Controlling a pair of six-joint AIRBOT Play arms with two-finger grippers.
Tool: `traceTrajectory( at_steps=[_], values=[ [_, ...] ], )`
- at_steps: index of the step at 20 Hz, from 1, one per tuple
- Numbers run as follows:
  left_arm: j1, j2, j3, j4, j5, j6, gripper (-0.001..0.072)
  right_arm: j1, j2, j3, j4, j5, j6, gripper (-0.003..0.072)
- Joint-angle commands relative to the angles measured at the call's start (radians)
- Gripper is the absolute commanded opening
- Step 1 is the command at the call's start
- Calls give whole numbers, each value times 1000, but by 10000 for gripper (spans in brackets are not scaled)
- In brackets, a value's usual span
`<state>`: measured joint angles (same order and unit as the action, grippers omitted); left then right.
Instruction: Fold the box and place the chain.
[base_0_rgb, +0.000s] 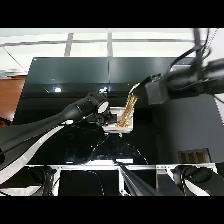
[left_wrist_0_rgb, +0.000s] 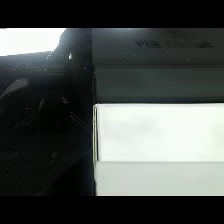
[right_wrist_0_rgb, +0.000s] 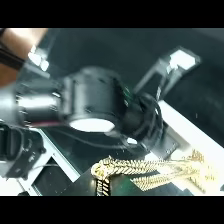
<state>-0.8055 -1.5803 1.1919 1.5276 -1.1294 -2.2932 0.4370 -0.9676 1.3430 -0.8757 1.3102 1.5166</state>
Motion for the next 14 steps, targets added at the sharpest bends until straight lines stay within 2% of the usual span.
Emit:
traceTrajectory(
  at_steps=[1,4,7,10,11,12,14],
  values=[
    [0,0,1,0,0,0,26,1,3,-136,-4,-65,3,26],
    [0,0,1,0,3,0,26,2,2,-279,-4,-160,23,26],
    [0,0,1,0,10,0,27,7,-9,-431,18,-340,90,26],
    [0,0,1,0,13,0,26,29,-40,-512,56,-408,92,49],
    [0,0,1,0,18,0,26,35,-46,-518,55,-410,98,270],
    [0,0,1,0,23,0,26,36,-47,-517,53,-404,94,426],
    [0,0,1,0,34,0,27,5,-34,-511,21,-354,80,426]
  ],
)
